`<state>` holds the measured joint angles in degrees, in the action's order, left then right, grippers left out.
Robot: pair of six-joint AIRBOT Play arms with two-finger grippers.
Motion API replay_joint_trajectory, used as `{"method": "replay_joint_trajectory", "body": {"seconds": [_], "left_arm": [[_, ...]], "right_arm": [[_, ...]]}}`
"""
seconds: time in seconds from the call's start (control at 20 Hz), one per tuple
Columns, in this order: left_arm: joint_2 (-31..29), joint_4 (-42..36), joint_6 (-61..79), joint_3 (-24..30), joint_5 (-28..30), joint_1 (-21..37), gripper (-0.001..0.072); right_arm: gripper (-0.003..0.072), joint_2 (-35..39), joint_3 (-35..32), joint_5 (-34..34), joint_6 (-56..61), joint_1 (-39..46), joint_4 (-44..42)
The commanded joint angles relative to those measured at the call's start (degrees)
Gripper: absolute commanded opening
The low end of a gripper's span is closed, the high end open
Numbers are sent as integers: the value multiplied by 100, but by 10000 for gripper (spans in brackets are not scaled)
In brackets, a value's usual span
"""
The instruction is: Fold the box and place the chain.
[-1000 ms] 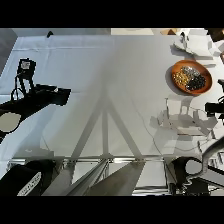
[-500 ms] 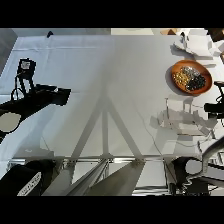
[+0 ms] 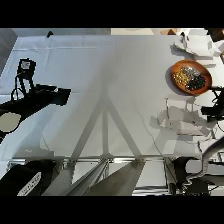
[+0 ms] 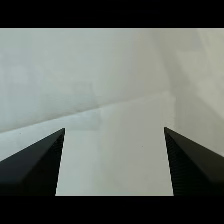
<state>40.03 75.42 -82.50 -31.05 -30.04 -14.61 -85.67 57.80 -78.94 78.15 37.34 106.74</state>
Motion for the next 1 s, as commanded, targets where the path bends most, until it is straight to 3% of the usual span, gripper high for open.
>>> {"method": "replay_joint_trajectory", "body": {"seconds": [0.0,0.55,0.95], "left_arm": [[2,0,0,2,2,-2,697],[2,0,0,2,2,-2,697],[4,0,0,2,2,-2,697]], "right_arm": [[10,-46,7,31,-221,4,0],[9,372,9,33,-706,-533,-273],[9,999,7,-129,-1725,-1169,-3305]]}}
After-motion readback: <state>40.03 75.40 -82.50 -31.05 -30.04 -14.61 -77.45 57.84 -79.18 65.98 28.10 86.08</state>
